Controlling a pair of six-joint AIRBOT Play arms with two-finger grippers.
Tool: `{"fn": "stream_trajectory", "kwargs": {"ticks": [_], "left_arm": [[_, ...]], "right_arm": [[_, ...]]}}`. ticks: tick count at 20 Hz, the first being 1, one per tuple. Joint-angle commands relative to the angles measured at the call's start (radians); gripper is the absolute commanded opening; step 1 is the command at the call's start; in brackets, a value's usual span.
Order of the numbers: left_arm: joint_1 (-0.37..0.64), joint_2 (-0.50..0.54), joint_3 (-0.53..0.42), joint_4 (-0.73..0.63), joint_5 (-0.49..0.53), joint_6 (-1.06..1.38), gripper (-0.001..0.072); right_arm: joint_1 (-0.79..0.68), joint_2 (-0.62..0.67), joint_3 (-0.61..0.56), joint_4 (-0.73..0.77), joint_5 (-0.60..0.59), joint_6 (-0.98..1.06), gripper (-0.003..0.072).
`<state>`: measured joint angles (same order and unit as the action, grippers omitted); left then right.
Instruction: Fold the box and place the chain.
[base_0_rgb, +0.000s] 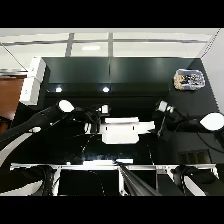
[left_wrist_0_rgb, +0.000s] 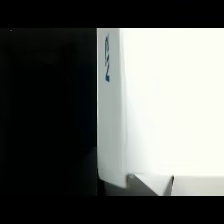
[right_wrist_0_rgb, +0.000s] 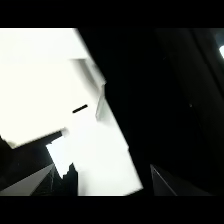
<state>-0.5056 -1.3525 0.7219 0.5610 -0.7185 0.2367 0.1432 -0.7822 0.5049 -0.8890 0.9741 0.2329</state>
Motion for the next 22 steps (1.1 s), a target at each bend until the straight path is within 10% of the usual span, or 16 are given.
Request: {"fn": "stream_trajectory", "kwargs": {"ticks": [1,22], "left_arm": [[-0.002,-0.003,-0.001,0.008,0.056,0.029,0.0030],[-0.002,-0.010,-0.001,0.004,0.060,0.028,0.0030]], "right_arm": [[0.087,-0.034,-0.072,-0.049,-0.111,-0.066,0.0692],[0.299,-0.206,-0.032,0.178,-0.342,-0.230,0.0692]]}}
